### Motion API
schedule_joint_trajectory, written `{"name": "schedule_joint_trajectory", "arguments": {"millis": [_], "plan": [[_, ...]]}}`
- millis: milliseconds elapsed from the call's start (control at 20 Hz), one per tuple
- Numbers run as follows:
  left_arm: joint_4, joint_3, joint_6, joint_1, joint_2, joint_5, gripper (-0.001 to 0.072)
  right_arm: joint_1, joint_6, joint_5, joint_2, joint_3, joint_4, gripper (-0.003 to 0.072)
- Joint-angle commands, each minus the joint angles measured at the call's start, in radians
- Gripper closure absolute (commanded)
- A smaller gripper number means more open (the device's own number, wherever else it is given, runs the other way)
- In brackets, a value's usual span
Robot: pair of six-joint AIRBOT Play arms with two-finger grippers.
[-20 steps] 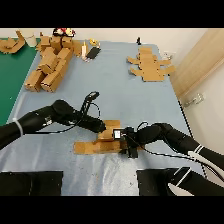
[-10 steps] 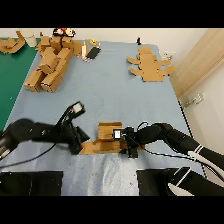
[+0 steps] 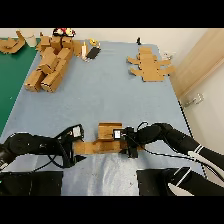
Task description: Fold the box.
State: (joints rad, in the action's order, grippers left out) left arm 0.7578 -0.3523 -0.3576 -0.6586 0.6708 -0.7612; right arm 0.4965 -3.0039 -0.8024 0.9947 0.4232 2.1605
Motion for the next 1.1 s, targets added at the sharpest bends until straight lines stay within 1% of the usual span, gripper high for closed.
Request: {"name": "schedule_joint_trajectory", "arguments": {"millis": [0, 150, 300, 500, 600, 650, 750, 800, 1000, 1050], "plan": [[-0.003, -0.023, 0.089, -0.072, 0.098, 0.014, 0.0024, 0.0, 0.0, 0.0, 0.0, 0.0, 0.0, 0.0173], [-0.003, -0.067, 0.089, -0.101, 0.205, 0.087, 0.0025, 0.0, 0.0, 0.0, 0.0, 0.0, 0.0, 0.0173], [-0.003, -0.118, 0.089, -0.1, 0.302, 0.093, 0.0024, 0.0, 0.0, 0.0, 0.0, 0.0, 0.0, 0.0173], [-0.003, -0.17, 0.088, -0.1, 0.391, 0.119, 0.0025, 0.0, 0.0, 0.0, 0.0, 0.0, 0.0, 0.0173], [-0.003, -0.19, 0.083, -0.1, 0.418, 0.116, 0.0026, 0.0, 0.0, 0.0, 0.0, 0.0, 0.0, 0.0173], [-0.003, -0.198, 0.078, -0.1, 0.426, 0.116, 0.004, 0.0, 0.0, 0.0, 0.0, 0.0, 0.0, 0.0173], [-0.002, -0.207, 0.081, -0.1, 0.434, 0.117, 0.0339, 0.0, 0.0, 0.0, 0.0, 0.0, 0.0, 0.0173], [-0.002, -0.209, 0.081, -0.101, 0.44, 0.116, 0.0369, 0.0, 0.0, 0.0, 0.0, 0.0, 0.0, 0.0173], [-0.003, -0.21, 0.081, -0.103, 0.467, 0.12, 0.0371, 0.0, 0.0, 0.0, 0.0, 0.0, 0.0, 0.0173], [-0.005, -0.211, 0.081, -0.103, 0.469, 0.118, 0.0494, 0.0, 0.0, 0.0, 0.0, 0.0, 0.0, 0.0173]]}}
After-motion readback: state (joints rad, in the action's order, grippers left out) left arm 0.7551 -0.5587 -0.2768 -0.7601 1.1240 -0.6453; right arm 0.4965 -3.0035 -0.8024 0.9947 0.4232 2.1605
